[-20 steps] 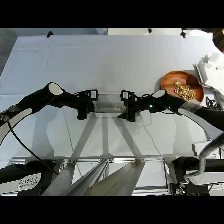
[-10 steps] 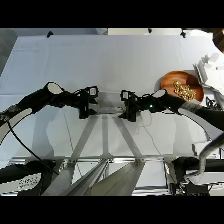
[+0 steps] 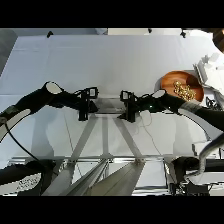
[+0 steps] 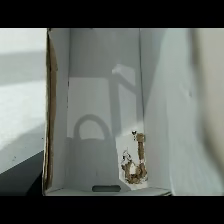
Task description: Fold the box and place the chain.
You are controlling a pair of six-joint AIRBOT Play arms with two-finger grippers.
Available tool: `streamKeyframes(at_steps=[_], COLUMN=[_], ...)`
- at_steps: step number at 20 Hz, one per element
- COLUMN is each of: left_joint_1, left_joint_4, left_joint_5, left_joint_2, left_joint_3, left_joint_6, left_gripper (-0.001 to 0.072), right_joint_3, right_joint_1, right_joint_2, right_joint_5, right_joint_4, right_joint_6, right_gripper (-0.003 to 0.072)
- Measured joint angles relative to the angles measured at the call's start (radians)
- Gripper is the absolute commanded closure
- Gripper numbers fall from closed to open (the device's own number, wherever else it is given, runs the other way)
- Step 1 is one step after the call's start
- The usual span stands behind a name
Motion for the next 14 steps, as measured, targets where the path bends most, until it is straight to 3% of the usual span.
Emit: streamKeyframes(at_steps=[9,14], left_joint_1=[0.016,0.116], left_joint_4=[0.375,0.455], left_joint_5=[-0.05,-0.037], left_joint_2=[0.298,0.385], left_joint_3=[0.0,-0.021], left_joint_6=[-0.399,-0.822], left_gripper=[0.0706,0.0705], right_joint_3=[0.0,0.0], right_joint_1=[0.0,0.0], right_joint_2=[0.0,0.0], right_joint_5=[-0.005,-0.005], right_joint_4=[0.0,0.0], right_joint_6=[0.004,0.003], right_gripper=[0.0306,0.0306])
